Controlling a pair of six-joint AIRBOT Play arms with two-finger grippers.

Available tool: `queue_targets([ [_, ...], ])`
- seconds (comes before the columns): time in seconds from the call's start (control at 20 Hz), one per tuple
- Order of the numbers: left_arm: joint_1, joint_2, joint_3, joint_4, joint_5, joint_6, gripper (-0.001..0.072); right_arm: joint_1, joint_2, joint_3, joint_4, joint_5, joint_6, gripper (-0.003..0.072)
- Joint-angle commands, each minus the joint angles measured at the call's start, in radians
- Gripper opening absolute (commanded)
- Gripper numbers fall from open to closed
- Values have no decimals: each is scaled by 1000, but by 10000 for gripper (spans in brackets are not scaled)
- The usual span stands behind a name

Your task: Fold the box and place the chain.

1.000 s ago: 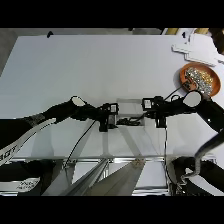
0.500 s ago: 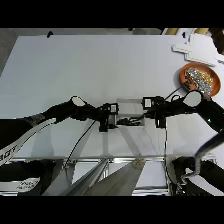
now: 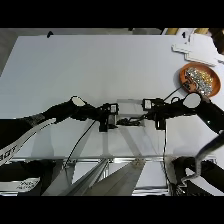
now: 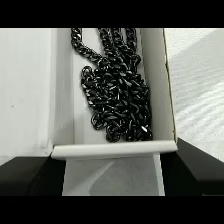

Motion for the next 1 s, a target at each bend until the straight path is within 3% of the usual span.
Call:
queue_targets([
  [0.0, 0, 0, 0, 0, 1, 0, 170, 0, 39, -1, -74, 8, 84, 20],
  [0.3, 0, 0, 0, 0, 1, 0, 170, 0, 224, -1, -17, 139, 117, 20],
  [0.55, 0, 0, 0, 0, 1, 0, 170, 0, 302, -2, 253, 179, 116, 20],
  [0.75, 0, 0, 0, 0, 1, 0, 170, 0, 302, -23, 441, 75, 113, 20],
  [0.95, 0, 0, 0, 0, 1, 0, 170, 1, 285, -28, 448, -22, 113, 20],
])
